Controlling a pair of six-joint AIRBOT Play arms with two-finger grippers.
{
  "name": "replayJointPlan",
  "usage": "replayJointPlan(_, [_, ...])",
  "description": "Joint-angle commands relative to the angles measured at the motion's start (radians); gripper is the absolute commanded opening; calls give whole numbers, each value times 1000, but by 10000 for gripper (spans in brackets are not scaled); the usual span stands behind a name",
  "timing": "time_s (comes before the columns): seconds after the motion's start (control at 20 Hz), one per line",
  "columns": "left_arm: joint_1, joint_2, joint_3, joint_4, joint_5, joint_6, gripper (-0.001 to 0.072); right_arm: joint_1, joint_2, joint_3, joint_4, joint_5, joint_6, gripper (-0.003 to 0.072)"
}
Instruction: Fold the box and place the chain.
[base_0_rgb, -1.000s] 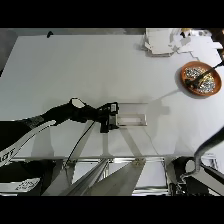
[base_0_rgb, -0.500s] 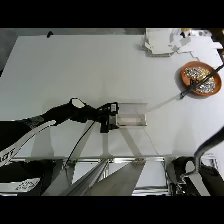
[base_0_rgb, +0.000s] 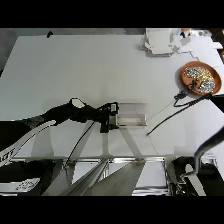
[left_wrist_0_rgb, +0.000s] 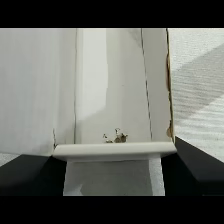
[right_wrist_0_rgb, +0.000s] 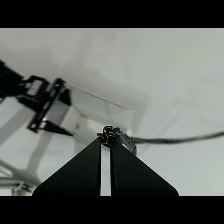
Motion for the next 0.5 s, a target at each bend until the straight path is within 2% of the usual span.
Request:
replayJointPlan(0.0, [0, 0, 0, 0, 0, 0, 152, 22, 39, -4, 116, -30, -2, 15])
replayJointPlan(0.2, [0, 0, 0, 0, 0, 0, 152, 22, 32, -47, 217, -223, -81, 15])
replayJointPlan(0.45, [0, 0, 0, 0, 0, 0, 152, 22, -41, -56, 382, -267, -183, 15])
